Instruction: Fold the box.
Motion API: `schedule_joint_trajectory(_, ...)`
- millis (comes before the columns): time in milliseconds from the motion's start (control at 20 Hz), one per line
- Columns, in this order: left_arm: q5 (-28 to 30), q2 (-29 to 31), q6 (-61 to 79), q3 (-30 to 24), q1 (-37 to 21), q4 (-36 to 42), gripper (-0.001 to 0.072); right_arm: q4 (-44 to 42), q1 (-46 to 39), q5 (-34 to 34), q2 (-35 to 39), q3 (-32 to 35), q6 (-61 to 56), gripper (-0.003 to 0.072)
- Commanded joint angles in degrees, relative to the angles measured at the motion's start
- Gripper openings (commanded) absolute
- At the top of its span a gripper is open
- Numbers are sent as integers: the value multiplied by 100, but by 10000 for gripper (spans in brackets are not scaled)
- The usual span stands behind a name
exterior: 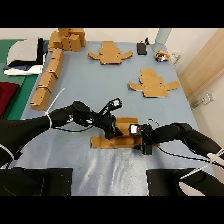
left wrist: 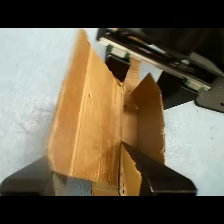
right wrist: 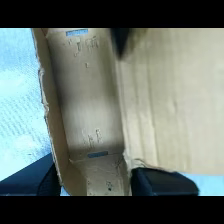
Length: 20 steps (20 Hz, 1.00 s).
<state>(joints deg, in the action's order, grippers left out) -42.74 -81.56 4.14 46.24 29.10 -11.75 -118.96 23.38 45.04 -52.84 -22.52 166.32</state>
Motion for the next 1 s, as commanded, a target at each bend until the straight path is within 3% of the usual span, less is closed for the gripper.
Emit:
schedule_joint_trajectory(0,87,15,-568,2,9,2,490,2,-2,48,0,0,0,480)
schedule_joint_trajectory(250,81,216,-754,2,-138,-76,491,11,-2,50,0,0,0,480)
schedule_joint_trajectory(450,-74,809,-2387,2,-636,-1392,492,11,-2,48,0,0,0,481)
schedule_joint_trajectory(650,-1241,1346,-4673,0,-918,-3067,491,11,-2,48,0,0,0,483)
schedule_joint_trajectory(750,-1805,1440,-5567,0,-918,-3440,489,17,-2,46,0,0,0,483)
schedule_joint_trajectory(800,-2124,1443,-6050,0,-916,-3421,410,24,-2,46,0,0,0,483)
schedule_joint_trajectory(850,-2446,1440,-6406,-2,-890,-3368,138,24,-2,46,0,0,0,483)
schedule_joint_trajectory(900,-2800,1443,-6500,-2,-813,-3241,13,24,-2,46,0,0,0,483)
schedule_joint_trajectory(950,-3047,1443,-6658,-24,-656,-3023,13,24,-2,46,0,0,0,483)
